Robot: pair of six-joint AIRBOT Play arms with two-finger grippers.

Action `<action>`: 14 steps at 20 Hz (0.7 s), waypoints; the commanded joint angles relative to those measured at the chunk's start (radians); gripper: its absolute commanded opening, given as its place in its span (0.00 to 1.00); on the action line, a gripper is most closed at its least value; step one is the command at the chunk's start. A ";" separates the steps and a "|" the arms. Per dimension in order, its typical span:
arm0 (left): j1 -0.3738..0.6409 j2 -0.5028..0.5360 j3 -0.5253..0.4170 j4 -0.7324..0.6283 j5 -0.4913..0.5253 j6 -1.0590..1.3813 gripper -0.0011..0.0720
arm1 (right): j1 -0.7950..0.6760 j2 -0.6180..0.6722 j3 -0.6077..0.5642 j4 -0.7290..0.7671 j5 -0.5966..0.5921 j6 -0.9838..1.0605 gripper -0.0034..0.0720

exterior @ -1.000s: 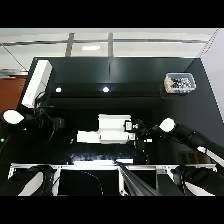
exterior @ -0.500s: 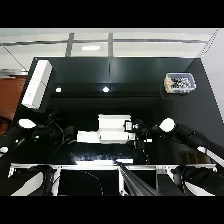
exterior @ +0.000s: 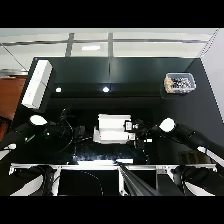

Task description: Fold the box and place the chain.

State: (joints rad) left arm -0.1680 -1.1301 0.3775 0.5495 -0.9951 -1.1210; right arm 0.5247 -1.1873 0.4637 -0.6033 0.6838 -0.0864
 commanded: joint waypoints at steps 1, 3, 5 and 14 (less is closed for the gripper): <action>-0.018 -0.001 0.072 0.015 -0.037 0.022 0.98 | 0.001 -0.001 -0.001 0.000 0.000 0.000 0.60; -0.024 -0.001 0.111 0.015 -0.076 0.021 0.98 | 0.001 -0.001 -0.001 0.000 0.000 0.000 0.60; -0.058 -0.001 0.135 0.015 -0.079 0.021 0.98 | 0.001 -0.001 -0.001 0.000 0.000 0.000 0.60; -0.342 -0.002 0.168 0.111 0.210 -0.124 0.98 | 0.001 -0.001 -0.001 0.000 0.000 0.000 0.60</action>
